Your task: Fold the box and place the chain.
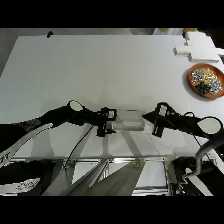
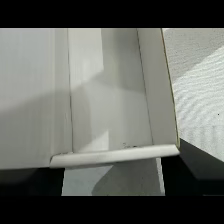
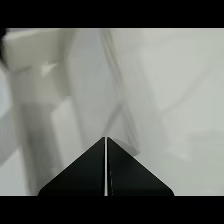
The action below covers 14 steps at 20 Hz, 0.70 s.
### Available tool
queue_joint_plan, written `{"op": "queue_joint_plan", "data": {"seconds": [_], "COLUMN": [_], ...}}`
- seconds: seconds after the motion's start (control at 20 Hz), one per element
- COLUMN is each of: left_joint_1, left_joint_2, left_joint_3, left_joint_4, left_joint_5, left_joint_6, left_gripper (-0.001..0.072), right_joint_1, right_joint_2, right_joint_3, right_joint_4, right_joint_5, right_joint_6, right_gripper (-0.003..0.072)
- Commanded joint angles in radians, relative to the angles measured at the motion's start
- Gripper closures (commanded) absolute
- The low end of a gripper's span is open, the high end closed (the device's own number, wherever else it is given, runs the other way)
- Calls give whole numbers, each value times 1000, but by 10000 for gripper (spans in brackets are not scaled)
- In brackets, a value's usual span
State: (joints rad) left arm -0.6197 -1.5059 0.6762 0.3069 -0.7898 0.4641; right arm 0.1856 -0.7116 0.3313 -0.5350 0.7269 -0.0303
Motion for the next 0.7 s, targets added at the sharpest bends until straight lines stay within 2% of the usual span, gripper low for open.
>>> {"op": "queue_joint_plan", "data": {"seconds": [0.0,0.15,0.25,0.5,0.65], "left_joint_1": [1,1,1,1,1], "left_joint_2": [1,1,1,1,1], "left_joint_3": [0,0,0,0,0], "left_joint_4": [0,0,0,0,0], "left_joint_5": [0,0,1,0,0], "left_joint_6": [0,0,0,0,0], "left_gripper": [437,437,437,437,437], "right_joint_1": [0,0,0,0,0], "right_joint_2": [-147,-335,-381,-280,-130], "right_joint_3": [1,1,1,6,37], "right_joint_4": [298,325,320,187,-61], "right_joint_5": [-197,-159,-151,-135,-71], "right_joint_6": [-18,-18,30,177,326], "right_gripper": [666,666,666,667,667]}}
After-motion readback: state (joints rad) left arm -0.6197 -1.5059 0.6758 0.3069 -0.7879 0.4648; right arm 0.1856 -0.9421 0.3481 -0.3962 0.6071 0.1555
